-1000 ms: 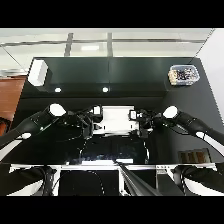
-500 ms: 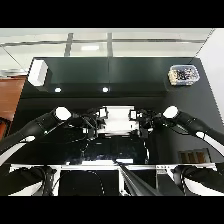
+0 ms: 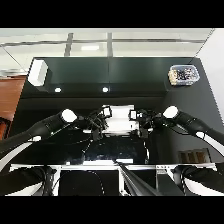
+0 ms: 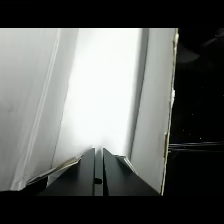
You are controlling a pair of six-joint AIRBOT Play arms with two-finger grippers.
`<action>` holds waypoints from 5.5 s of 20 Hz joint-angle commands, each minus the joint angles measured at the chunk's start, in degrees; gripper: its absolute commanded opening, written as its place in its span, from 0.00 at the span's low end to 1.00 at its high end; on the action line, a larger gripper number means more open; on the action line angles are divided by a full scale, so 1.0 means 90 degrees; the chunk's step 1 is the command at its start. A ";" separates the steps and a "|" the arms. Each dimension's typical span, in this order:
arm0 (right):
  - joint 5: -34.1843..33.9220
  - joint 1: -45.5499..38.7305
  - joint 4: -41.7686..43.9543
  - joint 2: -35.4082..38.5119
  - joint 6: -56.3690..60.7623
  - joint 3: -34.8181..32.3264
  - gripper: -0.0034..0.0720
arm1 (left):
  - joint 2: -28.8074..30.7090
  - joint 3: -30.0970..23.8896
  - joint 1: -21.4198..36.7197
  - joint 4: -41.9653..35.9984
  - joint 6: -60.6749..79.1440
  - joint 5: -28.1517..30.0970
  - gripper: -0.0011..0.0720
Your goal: Fold the box and place the chain.
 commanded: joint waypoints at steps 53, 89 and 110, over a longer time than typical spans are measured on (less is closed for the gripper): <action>0.0002 0.0002 0.0002 -0.0002 0.0000 0.0002 0.58 | -0.0539 0.1018 0.1712 0.0187 -0.7366 -0.3259 0.82; 0.0000 0.0002 0.0002 -0.0002 0.0002 0.0000 0.58 | -0.0544 0.2052 -0.0189 0.3725 -1.2026 -0.2334 0.69; 0.0000 0.0000 0.0002 -0.0002 0.0000 0.0000 0.58 | -0.1294 0.3028 -0.1464 0.5778 -1.4880 -0.3087 0.69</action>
